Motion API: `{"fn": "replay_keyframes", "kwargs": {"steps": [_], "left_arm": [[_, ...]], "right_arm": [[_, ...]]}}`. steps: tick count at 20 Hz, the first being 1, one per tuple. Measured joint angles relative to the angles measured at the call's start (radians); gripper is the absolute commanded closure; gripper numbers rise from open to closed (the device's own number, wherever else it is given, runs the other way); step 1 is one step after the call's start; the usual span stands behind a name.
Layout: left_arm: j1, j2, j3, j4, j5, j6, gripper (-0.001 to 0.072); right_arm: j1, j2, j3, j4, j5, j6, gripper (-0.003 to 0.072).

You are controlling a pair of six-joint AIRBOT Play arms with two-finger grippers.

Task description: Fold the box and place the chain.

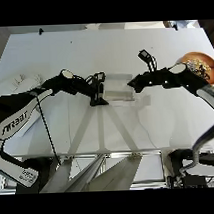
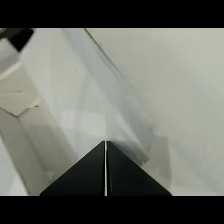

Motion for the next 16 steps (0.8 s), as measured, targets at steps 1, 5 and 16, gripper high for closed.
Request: {"fn": "replay_keyframes", "kwargs": {"steps": [1,5,16], "left_arm": [[0.000,0.000,0.000,0.000,0.000,0.000,0.0431],[0.000,0.000,0.000,0.000,0.000,0.000,0.0431],[0.000,0.000,0.000,0.000,0.000,0.000,0.0431]], "right_arm": [[-0.001,0.032,0.000,-0.003,0.006,0.000,0.0671],[-0.011,0.191,0.000,-0.111,0.032,-0.001,0.0621],[-0.018,0.294,-0.122,-0.527,0.134,-0.131,0.0201]]}}
